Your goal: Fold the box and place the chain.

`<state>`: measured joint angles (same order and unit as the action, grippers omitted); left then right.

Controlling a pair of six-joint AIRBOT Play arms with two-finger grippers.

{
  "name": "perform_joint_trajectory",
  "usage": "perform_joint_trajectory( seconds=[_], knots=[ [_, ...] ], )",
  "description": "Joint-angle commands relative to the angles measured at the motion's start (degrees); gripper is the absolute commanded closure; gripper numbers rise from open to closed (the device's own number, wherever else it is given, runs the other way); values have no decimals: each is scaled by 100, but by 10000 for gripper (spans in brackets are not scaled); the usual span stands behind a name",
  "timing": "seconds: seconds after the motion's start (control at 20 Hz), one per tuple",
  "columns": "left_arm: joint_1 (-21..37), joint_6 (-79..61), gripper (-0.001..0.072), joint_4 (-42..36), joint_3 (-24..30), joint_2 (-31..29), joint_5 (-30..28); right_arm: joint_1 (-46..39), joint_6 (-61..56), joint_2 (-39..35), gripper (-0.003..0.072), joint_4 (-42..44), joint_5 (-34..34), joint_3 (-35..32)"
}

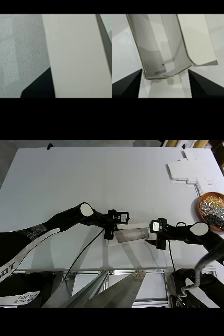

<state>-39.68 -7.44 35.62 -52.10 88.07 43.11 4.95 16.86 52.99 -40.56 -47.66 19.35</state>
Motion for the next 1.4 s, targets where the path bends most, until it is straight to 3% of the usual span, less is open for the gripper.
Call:
perform_joint_trajectory(
  seconds=[0.0,0.9,1.1,1.35],
  knots=[
    [-4,-2,700,0,0,0,-2,-42,474,269,74,444,-166,4],
    [-4,-2,700,0,0,0,-2,254,466,876,84,402,-306,2],
    [-4,-2,700,0,0,0,-2,254,468,953,136,461,-240,2],
    [-7,-2,700,0,0,0,-2,254,466,977,298,455,-177,2]
  ],
)
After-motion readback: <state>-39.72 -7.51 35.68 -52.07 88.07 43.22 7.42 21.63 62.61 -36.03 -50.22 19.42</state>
